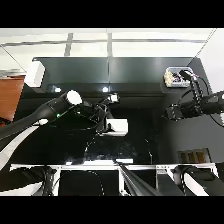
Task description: Fold the box and place the chain.
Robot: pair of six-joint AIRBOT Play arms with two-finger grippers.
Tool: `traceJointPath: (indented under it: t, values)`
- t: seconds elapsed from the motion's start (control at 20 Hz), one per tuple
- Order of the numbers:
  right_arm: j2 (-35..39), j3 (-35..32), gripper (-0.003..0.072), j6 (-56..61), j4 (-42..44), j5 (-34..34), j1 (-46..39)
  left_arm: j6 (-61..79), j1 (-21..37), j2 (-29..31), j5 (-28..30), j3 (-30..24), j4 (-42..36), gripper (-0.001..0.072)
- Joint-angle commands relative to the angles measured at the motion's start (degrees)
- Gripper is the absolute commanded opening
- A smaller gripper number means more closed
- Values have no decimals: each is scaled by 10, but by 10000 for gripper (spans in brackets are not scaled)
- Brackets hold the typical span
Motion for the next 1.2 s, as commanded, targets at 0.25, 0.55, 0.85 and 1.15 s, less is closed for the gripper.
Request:
traceJointPath:
  t: [0.25,0.55,0.85,1.15]
  values:
    - [0,0,15,0,0,-2,0,-43,-37,-2,-4,14,113,707]
    - [0,0,15,0,0,-2,0,-97,-93,-21,56,19,223,566]
    - [0,0,15,0,0,-6,0,-280,-44,20,-51,102,385,333]
    - [0,0,15,0,0,-76,0,-555,227,87,-103,113,488,332]
